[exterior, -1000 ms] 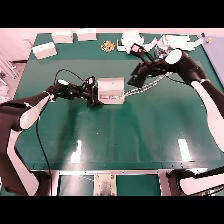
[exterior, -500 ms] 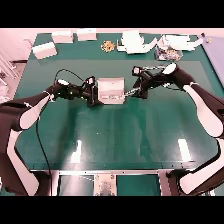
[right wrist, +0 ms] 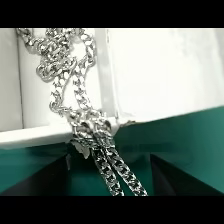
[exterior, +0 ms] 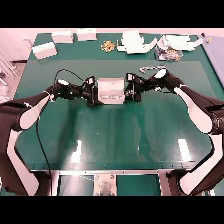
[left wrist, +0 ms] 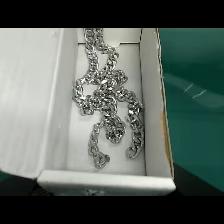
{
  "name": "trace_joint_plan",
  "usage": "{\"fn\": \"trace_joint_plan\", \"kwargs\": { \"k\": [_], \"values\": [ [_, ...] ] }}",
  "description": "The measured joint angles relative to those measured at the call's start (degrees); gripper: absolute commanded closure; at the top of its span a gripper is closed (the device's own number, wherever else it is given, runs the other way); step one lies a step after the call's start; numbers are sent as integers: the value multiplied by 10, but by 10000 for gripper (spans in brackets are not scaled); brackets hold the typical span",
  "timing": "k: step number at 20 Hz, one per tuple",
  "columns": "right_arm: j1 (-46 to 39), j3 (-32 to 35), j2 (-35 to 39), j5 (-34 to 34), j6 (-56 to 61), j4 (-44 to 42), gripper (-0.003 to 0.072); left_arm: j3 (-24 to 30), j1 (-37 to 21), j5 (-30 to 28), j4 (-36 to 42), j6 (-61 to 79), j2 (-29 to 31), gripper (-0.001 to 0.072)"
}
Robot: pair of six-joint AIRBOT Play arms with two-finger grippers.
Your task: Fold the box and place the chain.
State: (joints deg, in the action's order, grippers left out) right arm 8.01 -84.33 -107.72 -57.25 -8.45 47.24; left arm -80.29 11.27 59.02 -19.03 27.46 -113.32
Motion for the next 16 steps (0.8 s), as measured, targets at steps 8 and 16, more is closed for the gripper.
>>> {"fn": "trace_joint_plan", "kwargs": {
  "k": [8, 16],
  "values": [
    [2, -1, -14, -1, -21, -30, 488, 0, 0, 0, 0, 0, 0, 196],
    [4, -25, -15, -16, 14, -28, 681, 0, 0, -1, 0, 0, 0, 197]
  ]
}}
